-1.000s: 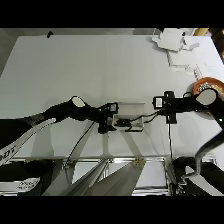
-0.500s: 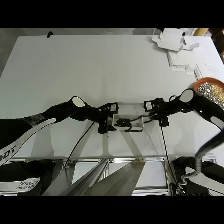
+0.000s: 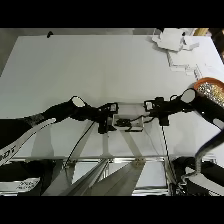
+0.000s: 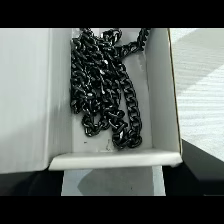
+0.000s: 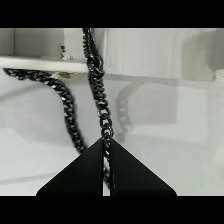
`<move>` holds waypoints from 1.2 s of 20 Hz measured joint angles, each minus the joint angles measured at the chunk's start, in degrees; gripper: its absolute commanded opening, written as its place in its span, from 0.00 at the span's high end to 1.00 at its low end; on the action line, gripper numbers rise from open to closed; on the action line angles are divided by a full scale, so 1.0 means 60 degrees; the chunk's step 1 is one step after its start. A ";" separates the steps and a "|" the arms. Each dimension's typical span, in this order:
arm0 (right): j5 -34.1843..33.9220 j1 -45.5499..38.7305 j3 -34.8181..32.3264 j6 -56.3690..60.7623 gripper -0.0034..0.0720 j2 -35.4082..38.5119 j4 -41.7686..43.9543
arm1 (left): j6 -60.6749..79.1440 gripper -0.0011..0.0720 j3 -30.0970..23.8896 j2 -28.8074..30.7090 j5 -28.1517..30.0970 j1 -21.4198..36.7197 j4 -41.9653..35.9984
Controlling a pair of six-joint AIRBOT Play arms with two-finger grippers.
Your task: Fold the box and place the chain.
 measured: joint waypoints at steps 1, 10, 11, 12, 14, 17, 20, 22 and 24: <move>0.0255 0.0022 0.0000 0.0113 0.93 0.0437 -0.0018 | 0.0000 0.48 0.0000 0.0000 0.0000 0.0000 0.0000; -0.0135 0.2419 -0.0004 0.0463 0.93 0.2510 0.3096 | -0.0004 0.48 0.0000 0.0000 0.0000 0.0000 0.0000; -0.0678 0.2881 -0.0004 0.0463 0.93 0.2422 0.3410 | -0.0004 0.48 0.0000 0.0000 0.0000 0.0000 0.0000; -0.1173 0.3271 -0.0007 0.0459 0.93 0.2295 0.3606 | -0.0004 0.48 0.0000 0.0000 0.0000 0.0000 0.0000; -0.1993 0.3905 -0.0007 0.0455 0.92 0.1909 0.3901 | -0.0004 0.48 0.0000 0.0000 0.0000 0.0000 0.0000; -0.2645 0.4350 -0.0011 0.0470 0.69 0.1290 0.3887 | -0.0004 0.48 0.0000 0.0000 0.0000 0.0000 0.0000; -0.2637 0.4266 0.0000 0.0543 0.69 0.1224 0.3238 | -0.0004 0.48 0.0000 0.0000 0.0000 0.0000 0.0000; -0.2186 0.3752 0.0004 0.0572 0.69 0.1559 0.2721 | -0.0004 0.48 0.0000 0.0000 0.0000 0.0000 0.0000; -0.1552 0.2936 0.0004 0.0590 0.69 0.1956 0.2215 | -0.0004 0.48 0.0000 0.0000 0.0000 0.0000 0.0000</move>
